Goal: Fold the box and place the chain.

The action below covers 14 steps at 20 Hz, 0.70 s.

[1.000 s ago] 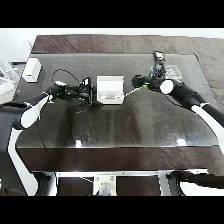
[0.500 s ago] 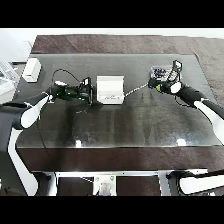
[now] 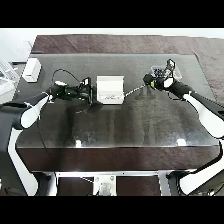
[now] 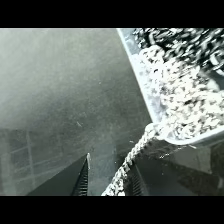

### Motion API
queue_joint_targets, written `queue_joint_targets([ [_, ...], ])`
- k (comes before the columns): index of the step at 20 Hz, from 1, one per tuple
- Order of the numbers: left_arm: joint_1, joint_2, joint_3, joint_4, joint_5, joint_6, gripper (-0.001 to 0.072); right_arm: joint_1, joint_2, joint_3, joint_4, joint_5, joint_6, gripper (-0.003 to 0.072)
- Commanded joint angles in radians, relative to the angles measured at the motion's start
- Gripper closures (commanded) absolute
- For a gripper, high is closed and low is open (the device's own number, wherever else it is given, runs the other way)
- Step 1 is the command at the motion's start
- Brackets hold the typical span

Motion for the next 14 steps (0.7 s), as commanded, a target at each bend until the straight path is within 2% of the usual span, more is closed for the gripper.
queue_joint_targets([
  [1,0.000,0.000,0.000,0.000,0.000,0.000,0.0478,-0.015,-0.024,0.016,0.012,0.009,-0.001,0.0391],
  [2,0.000,0.000,0.000,0.000,-0.001,0.000,0.0478,-0.025,-0.027,0.016,0.013,0.009,-0.001,0.0463],
  [3,0.000,0.000,0.000,0.000,0.000,0.000,0.0478,-0.035,-0.027,0.016,0.011,0.006,-0.002,0.0589],
  [4,0.000,0.000,0.000,0.000,0.000,0.000,0.0478,-0.043,-0.021,0.017,0.013,0.008,-0.001,0.0681],
  [8,0.000,0.000,0.000,0.000,0.000,0.000,0.0478,-0.016,0.128,0.021,0.012,0.021,-0.022,0.0682],
  [14,0.000,0.000,0.000,0.000,0.001,0.000,0.0478,0.166,0.541,0.039,-0.012,0.021,-0.189,0.0683],
])
